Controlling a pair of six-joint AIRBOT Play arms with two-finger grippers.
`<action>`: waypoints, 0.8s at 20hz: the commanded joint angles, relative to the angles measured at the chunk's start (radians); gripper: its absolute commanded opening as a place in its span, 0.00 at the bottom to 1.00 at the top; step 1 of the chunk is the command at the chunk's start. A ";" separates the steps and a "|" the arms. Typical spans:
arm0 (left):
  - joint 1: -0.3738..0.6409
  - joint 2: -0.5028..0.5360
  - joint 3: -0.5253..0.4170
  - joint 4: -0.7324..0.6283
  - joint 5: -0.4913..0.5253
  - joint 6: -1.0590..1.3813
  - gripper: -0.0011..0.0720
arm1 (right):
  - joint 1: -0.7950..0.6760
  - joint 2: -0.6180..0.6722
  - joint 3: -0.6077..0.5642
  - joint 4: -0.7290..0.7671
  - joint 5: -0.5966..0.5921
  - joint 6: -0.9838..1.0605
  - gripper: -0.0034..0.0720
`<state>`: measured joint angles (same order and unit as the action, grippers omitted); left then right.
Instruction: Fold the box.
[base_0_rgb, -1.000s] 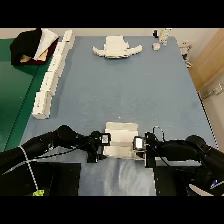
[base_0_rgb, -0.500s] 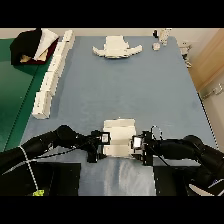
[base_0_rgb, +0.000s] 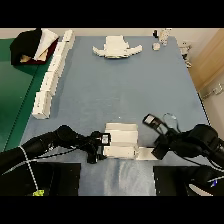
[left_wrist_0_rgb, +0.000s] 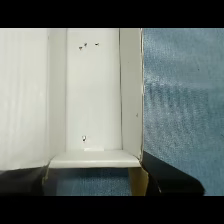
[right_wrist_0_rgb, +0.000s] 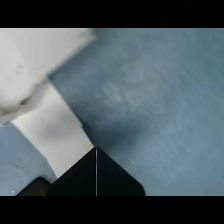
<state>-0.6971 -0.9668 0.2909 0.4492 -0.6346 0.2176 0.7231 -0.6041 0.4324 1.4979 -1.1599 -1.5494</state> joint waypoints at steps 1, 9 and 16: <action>0.000 0.000 0.000 0.000 0.005 -0.001 0.71 | -0.070 0.011 0.029 -0.246 -0.239 0.614 0.05; 0.000 0.000 0.000 0.000 0.005 -0.001 0.71 | -0.365 0.011 -0.157 0.332 0.019 0.525 0.05; 0.000 0.000 0.000 0.000 0.005 -0.001 0.71 | -0.354 0.019 -0.170 0.635 0.090 0.326 0.05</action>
<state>-0.6971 -0.9668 0.2909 0.4484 -0.6300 0.2165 0.3740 -0.5903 0.2680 1.9892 -1.0977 -1.1458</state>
